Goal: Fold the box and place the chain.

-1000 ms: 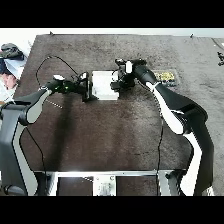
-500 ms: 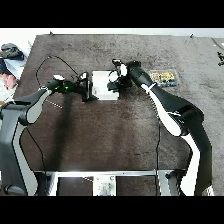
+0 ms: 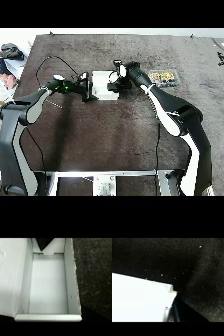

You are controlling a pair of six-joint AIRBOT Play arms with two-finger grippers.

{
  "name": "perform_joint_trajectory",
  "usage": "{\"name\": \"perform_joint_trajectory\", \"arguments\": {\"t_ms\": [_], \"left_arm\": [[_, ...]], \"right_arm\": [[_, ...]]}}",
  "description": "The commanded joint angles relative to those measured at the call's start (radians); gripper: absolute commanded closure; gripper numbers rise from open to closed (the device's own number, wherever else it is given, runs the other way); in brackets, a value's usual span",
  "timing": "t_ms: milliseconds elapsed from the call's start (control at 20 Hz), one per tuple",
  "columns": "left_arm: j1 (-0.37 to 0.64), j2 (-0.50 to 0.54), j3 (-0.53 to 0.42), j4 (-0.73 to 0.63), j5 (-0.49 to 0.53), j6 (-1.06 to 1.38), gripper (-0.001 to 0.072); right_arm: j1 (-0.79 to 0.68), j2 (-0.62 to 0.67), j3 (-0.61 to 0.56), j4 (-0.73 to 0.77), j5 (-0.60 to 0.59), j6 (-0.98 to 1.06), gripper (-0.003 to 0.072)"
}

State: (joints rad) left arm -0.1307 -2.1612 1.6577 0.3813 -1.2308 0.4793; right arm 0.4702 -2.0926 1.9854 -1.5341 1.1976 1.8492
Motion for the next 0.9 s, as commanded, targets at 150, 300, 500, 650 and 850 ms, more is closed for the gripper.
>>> {"name": "perform_joint_trajectory", "arguments": {"t_ms": [150, 300, 500, 650, 850], "left_arm": [[0.001, -0.001, 0.0, 0.0, 0.0, 0.0, 0.0291], [0.001, -0.001, 0.0, 0.0, 0.0, 0.0, 0.0291], [0.001, -0.001, 0.0, 0.0, 0.0, 0.0, 0.0291], [0.001, -0.001, 0.0, 0.0, 0.0, 0.0, 0.0291], [0.0, -0.001, 0.0, 0.0, 0.0, 0.0, 0.0291]], "right_arm": [[0.001, -0.001, 0.0, -0.034, 0.012, 0.036, 0.0476], [0.002, -0.001, 0.0, -0.04, 0.015, 0.037, 0.0589], [0.005, -0.001, 0.0, -0.037, 0.007, 0.057, 0.0654], [0.011, -0.001, 0.0, -0.036, -0.001, 0.059, 0.065], [0.011, 0.0, 0.001, -0.023, 0.0, 0.06, 0.0451]]}}
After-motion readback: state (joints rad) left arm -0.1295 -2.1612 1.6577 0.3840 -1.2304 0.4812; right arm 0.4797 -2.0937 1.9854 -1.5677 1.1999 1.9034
